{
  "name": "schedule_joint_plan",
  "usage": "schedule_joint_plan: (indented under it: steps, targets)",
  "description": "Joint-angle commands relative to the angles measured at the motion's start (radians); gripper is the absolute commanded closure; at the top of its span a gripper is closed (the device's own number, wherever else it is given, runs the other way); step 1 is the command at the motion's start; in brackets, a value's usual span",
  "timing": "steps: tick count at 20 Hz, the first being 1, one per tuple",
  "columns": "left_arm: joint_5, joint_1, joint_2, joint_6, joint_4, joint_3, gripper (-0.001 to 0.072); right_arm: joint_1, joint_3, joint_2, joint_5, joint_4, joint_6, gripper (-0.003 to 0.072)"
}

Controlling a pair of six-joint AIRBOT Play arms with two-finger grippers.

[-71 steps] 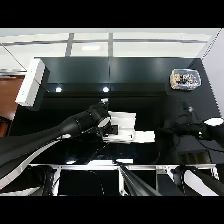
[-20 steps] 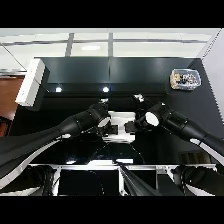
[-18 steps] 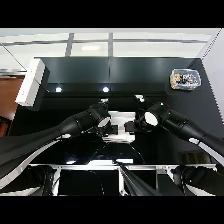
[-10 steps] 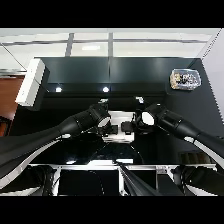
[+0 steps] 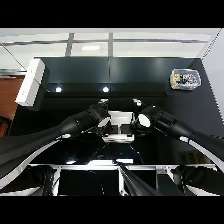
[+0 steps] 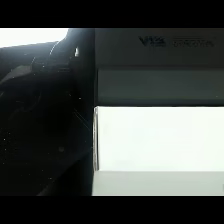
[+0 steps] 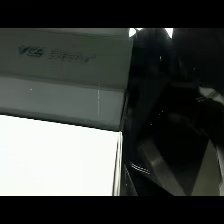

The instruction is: Fold the box and place the chain.

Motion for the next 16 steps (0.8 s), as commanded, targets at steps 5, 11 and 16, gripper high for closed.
schedule_joint_plan:
  steps: [5, 11, 16]
  targets:
    - [0.0, 0.005, 0.0, 0.001, 0.0, 0.001, 0.0676, 0.015, -0.009, -0.004, -0.011, -0.05, 0.032, 0.0596]
    - [-0.001, 0.005, 0.0, 0.001, 0.0, 0.001, 0.0676, 0.015, -0.009, -0.004, -0.018, -0.05, 0.048, 0.0666]
    - [-0.002, 0.004, 0.0, 0.001, 0.0, 0.001, 0.0676, 0.01, -0.009, -0.002, -0.036, -0.063, 0.046, 0.0423]
